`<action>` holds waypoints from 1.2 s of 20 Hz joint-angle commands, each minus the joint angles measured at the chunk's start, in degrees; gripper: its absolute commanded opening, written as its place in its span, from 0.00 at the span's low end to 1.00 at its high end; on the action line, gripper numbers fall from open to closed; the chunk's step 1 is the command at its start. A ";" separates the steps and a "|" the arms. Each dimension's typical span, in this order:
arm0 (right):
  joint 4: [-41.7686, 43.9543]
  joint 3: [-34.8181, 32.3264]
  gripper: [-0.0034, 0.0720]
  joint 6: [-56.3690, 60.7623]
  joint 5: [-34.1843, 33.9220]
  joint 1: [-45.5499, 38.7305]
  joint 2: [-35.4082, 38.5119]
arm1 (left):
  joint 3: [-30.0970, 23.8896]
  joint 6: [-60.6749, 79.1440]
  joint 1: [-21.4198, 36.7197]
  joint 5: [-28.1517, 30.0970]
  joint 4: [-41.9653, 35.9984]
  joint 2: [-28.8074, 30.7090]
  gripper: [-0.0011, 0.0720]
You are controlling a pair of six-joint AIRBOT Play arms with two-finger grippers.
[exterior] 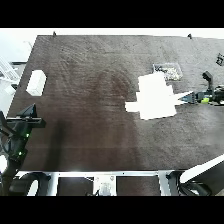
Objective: Fold the box and place the chain.
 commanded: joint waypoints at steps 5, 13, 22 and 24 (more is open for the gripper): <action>17.97 -28.09 0.05 -0.68 -23.06 14.67 15.37 | 0.04 0.02 0.04 0.02 0.00 0.00 0.04; 18.29 -28.20 0.05 8.37 -41.62 34.12 16.22 | 0.04 0.02 0.04 0.00 0.00 0.00 0.04; 9.05 -22.71 0.05 12.57 -44.39 35.47 15.56 | 0.22 0.02 0.04 -0.42 0.00 0.00 0.04; 8.57 -21.20 0.05 12.59 -43.85 35.71 14.99 | 0.22 0.04 0.04 -0.46 0.00 0.00 0.04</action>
